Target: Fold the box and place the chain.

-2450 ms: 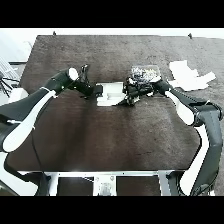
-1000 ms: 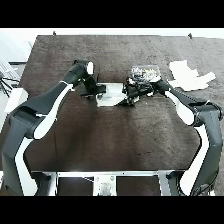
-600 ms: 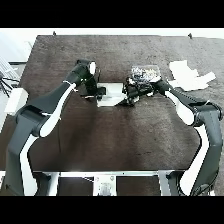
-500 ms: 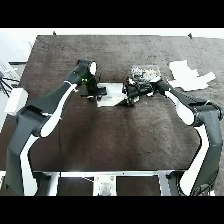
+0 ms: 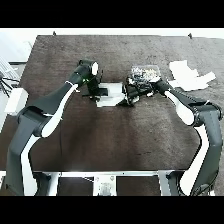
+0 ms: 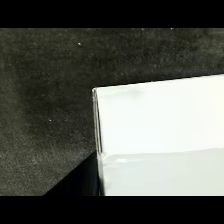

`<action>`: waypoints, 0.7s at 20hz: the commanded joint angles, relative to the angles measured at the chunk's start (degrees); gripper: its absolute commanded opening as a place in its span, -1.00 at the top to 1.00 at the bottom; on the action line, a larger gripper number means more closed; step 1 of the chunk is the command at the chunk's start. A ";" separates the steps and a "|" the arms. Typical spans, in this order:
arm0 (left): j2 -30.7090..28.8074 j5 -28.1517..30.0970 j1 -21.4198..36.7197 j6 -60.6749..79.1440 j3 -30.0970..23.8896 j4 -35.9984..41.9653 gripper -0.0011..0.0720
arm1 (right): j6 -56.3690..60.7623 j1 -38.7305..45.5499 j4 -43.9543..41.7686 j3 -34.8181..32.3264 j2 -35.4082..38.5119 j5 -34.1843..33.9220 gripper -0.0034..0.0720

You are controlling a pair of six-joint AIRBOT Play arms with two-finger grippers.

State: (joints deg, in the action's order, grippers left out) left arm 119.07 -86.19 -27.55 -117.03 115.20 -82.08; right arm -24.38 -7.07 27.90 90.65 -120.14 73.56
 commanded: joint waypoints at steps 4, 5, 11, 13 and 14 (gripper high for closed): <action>0.02 1.01 -0.02 1.66 0.07 -0.26 0.91 | -0.11 0.02 0.15 0.00 -0.02 -0.02 -0.47; -0.02 1.20 -0.02 1.64 0.09 -0.13 0.90 | -0.11 0.02 0.17 0.00 -0.02 -0.02 -0.47; -3.04 -3.50 0.17 5.86 2.16 0.15 -0.36 | -0.11 0.02 0.15 0.00 -0.02 -0.02 -0.47; -5.14 -6.62 0.28 10.29 2.21 -0.59 -0.36 | -0.11 0.02 0.15 0.00 -0.02 -0.02 -0.47; -6.21 -9.07 0.50 13.70 2.27 -1.27 -0.36 | -0.11 0.02 0.15 0.00 -0.02 -0.02 -0.47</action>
